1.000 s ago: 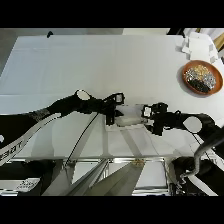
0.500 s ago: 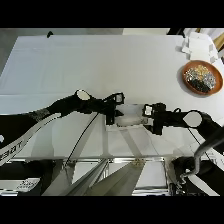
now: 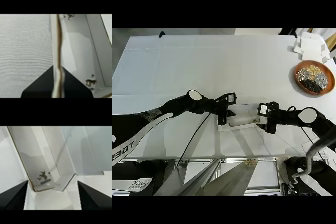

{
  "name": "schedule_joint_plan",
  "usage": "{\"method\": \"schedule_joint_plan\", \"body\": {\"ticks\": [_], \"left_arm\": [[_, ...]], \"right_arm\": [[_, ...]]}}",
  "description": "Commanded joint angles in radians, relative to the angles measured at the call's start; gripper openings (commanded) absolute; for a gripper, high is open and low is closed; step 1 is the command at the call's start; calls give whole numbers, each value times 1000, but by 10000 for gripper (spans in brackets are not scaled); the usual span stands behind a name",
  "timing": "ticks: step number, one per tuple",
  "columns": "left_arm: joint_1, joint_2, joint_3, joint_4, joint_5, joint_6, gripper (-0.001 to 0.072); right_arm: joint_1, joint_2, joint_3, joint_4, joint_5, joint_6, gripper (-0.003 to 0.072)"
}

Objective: Fold the box and place the chain.

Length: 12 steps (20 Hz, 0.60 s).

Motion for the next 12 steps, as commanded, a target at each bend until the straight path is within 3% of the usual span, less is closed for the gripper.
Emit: {"method": "schedule_joint_plan", "body": {"ticks": [1, 12], "left_arm": [[-1, 0, 0, 0, 0, 0, 11], [-1, 0, 0, 0, 0, 0, 11]], "right_arm": [[-11, -38, 1, 59, 11, -109, 668], [-11, -136, 1, 94, 53, -215, 668]]}}
